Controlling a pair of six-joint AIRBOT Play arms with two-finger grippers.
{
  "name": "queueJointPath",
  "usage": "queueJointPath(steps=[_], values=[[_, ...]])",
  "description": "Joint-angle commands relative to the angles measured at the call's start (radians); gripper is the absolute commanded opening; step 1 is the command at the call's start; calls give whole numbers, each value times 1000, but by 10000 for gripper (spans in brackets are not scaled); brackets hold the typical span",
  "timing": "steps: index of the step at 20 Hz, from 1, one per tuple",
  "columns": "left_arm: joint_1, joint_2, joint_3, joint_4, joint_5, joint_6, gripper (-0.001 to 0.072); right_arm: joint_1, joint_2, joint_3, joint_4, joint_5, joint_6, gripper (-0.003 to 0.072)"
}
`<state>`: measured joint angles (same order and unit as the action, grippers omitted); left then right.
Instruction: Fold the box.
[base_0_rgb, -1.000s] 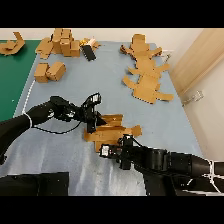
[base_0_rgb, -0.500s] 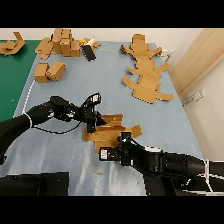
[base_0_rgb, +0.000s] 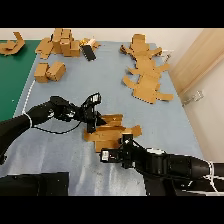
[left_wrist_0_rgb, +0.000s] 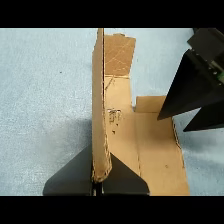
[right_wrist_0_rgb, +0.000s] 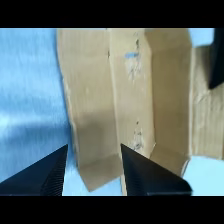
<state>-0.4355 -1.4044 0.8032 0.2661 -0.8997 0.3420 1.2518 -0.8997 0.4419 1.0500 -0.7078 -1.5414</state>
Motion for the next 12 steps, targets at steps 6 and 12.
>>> queueJointPath(steps=[6, 12], values=[[0, 0, 0, 0, 0, 0, 14, 9, -60, -6, -196, 16, 90, 498], [0, 0, 0, 0, 1, 0, 14, 8, -10, 23, -224, 16, 193, 498]])
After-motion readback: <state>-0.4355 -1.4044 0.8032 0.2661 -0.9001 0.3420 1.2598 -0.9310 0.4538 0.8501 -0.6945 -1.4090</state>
